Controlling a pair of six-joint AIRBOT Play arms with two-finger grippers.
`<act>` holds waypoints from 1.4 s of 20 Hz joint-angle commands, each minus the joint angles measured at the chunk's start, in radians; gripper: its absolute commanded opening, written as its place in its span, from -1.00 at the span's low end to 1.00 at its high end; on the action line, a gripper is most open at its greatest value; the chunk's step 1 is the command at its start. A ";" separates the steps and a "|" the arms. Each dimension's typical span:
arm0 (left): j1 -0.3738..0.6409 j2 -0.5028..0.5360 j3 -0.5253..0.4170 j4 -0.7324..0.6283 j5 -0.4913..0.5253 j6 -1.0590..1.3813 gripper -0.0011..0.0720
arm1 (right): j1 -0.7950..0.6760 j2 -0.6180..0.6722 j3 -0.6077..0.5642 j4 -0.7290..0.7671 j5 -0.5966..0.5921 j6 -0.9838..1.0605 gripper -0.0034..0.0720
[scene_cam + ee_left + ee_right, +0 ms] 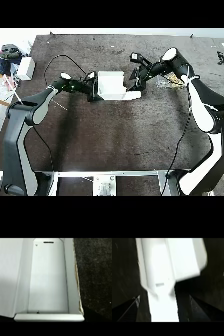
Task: Fold the box and place the chain.
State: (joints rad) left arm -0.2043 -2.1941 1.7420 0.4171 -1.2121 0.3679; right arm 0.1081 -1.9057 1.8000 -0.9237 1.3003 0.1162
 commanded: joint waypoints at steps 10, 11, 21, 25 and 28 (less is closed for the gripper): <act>0.001 0.000 0.001 0.000 0.000 0.000 0.15 | 0.065 -0.101 0.001 -0.086 -0.066 -0.044 0.97; 0.001 0.000 0.001 0.000 0.000 0.000 0.15 | 0.065 -0.101 0.001 -0.086 -0.061 -0.045 0.55; 0.001 0.000 0.001 0.000 0.000 0.000 0.15 | 0.065 -0.101 0.001 -0.030 -0.025 -0.045 -0.34; 0.001 0.000 0.001 0.000 0.000 0.000 0.15 | 0.065 -0.102 0.000 0.017 -0.022 -0.045 -0.40; 0.001 0.000 0.001 0.000 0.000 0.000 0.15 | 0.065 -0.108 -0.001 0.064 -0.022 -0.052 -0.40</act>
